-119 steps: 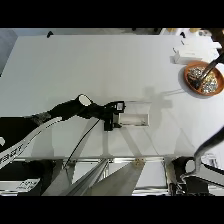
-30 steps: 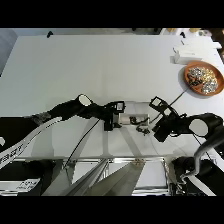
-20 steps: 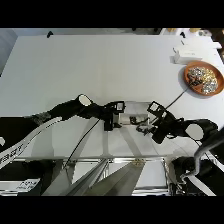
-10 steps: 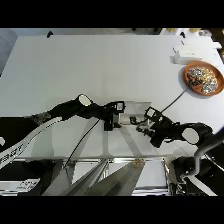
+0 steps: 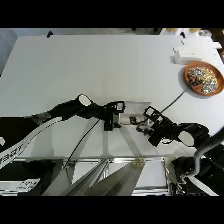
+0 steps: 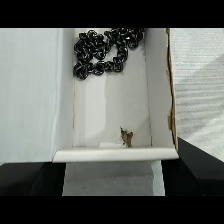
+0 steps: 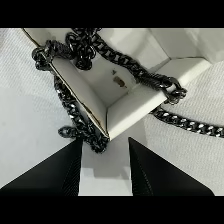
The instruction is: Fold the box and place the chain.
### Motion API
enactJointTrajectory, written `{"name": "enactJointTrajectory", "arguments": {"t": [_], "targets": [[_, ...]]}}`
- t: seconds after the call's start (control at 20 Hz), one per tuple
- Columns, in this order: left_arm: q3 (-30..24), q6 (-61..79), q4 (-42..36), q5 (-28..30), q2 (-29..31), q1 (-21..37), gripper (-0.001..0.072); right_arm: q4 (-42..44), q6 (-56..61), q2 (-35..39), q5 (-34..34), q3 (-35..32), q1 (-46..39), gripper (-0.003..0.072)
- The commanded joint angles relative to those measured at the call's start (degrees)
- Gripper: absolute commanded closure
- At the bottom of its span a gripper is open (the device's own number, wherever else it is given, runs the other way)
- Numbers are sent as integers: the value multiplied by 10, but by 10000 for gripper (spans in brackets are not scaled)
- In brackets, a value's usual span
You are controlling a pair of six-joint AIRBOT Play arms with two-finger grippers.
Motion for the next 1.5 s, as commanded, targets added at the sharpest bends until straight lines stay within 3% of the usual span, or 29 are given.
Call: {"name": "enactJointTrajectory", "arguments": {"t": [0.0, 0.25, 0.45, 0.6, 0.7, 0.75, 1.05, 1.2, 1.3, 1.45], "targets": [[0, 0, 0, 0, 0, 1, 433, 9, 13, -9, -3, 0, 2, 386], [0, 0, 0, 0, 0, 1, 433, 15, 13, -30, -5, 0, 2, 390], [0, 0, 0, 0, 0, 1, 433, 16, 14, -43, -6, 0, 2, 451], [0, 0, 0, 0, 0, 1, 433, 17, 14, -55, 0, 2, 2, 544], [0, 0, 0, 0, 0, 1, 434, 8, 14, -38, 43, 17, 2, 652], [0, 0, 0, 0, 0, 1, 433, 0, 14, -27, 65, 22, 2, 665], [0, 0, 0, 0, 0, 1, 433, -10, 35, 65, 144, 35, 2, 670], [0, 0, 0, 0, 0, 1, 434, 0, 35, 104, 201, 82, 2, 670], [0, 0, 0, 0, 0, 1, 433, 52, 35, 120, 193, 126, 2, 670], [0, 0, 0, 0, 0, 1, 433, 140, 32, 125, 118, 166, 2, 670]]}}
